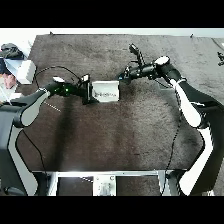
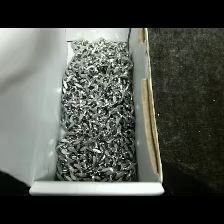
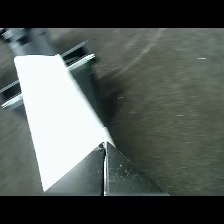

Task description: Fold the box and place the chain.

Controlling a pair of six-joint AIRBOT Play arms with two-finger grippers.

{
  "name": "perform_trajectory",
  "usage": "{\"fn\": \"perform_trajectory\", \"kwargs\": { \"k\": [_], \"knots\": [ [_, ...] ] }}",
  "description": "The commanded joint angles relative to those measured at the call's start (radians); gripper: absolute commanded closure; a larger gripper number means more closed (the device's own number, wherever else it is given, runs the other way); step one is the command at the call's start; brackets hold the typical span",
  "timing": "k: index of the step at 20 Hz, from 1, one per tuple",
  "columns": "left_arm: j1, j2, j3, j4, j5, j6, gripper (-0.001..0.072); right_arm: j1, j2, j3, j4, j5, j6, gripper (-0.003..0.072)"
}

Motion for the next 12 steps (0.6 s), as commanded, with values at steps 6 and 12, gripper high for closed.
{"fn": "perform_trajectory", "kwargs": {
  "k": [6,12],
  "knots": [
    [0.000,0.001,0.000,0.000,0.000,0.000,0.0362,0.057,0.043,0.002,-0.127,0.056,-0.134,0.0479],
    [0.000,0.001,0.000,0.000,0.000,0.000,0.0362,0.113,0.045,0.002,-0.220,0.022,-0.188,0.0478]
  ]
}}
